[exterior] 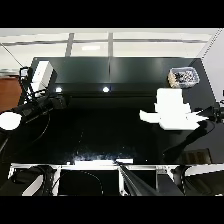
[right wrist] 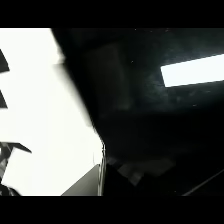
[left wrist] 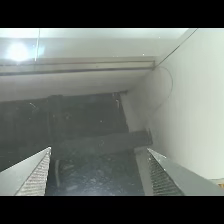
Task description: Fold the box and place the chain.
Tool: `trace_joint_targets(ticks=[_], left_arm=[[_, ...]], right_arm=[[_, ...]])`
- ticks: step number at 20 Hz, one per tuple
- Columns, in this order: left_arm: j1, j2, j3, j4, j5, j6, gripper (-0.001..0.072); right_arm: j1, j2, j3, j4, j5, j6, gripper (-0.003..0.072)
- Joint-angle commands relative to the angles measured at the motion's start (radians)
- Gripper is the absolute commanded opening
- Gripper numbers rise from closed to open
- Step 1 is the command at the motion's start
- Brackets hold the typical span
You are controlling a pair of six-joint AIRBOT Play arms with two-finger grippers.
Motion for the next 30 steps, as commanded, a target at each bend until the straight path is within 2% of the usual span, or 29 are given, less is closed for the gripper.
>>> trace_joint_targets(ticks=[1, 5, 7, 10, 13, 17, 19, 21, 23, 27, 28, 30], left_arm=[[0.0, 0.0, 0.0, -0.001, 0.001, 0.0, 0.071], [-0.001, 0.0, 0.0, -0.002, -0.005, 0.0, 0.071], [-0.001, -0.001, 0.0, -0.024, -0.006, 0.0, 0.071], [-0.024, -0.001, 0.0, -0.042, -0.005, 0.0, 0.071], [-0.088, -0.002, 0.0, -0.043, -0.026, 0.0, 0.071], [-0.225, -0.043, 0.0, -0.085, -0.053, -0.002, 0.0709], [-0.286, -0.102, 0.0, -0.146, -0.056, -0.012, 0.0709], [-0.303, -0.193, 0.002, -0.261, -0.078, -0.014, 0.0702], [-0.271, -0.312, 0.015, -0.371, -0.193, 0.028, 0.0702], [-0.158, -0.545, 0.024, -0.781, -0.48, 0.437, 0.0702], [-0.146, -0.591, 0.032, -0.814, -0.513, 0.481, 0.0702], [-0.177, -0.665, 0.067, -0.77, -0.549, 0.503, 0.0702]], right_arm=[[0.017, 0.007, -0.006, 0.01, 0.062, -0.003, 0.0041], [0.05, 0.181, -0.163, 0.065, -0.045, -0.068, 0.004], [0.076, 0.304, -0.286, 0.121, -0.139, -0.091, 0.0041], [0.173, 0.484, -0.464, 0.216, -0.206, -0.111, 0.0041], [0.317, 0.661, -0.629, 0.225, -0.276, -0.089, 0.0041], [0.522, 0.896, -0.849, 0.242, -0.411, -0.127, 0.004], [0.614, 0.988, -0.921, 0.274, -0.49, -0.14, 0.004], [0.7, 1.038, -0.954, 0.299, -0.531, -0.141, 0.0041], [0.783, 1.043, -0.959, 0.3, -0.553, -0.14, 0.0041], [0.878, 1.043, -0.959, 0.304, -0.62, -0.14, 0.0041], [0.883, 1.043, -0.959, 0.303, -0.623, -0.14, 0.004], [0.884, 1.043, -0.959, 0.303, -0.624, -0.14, 0.0041]])
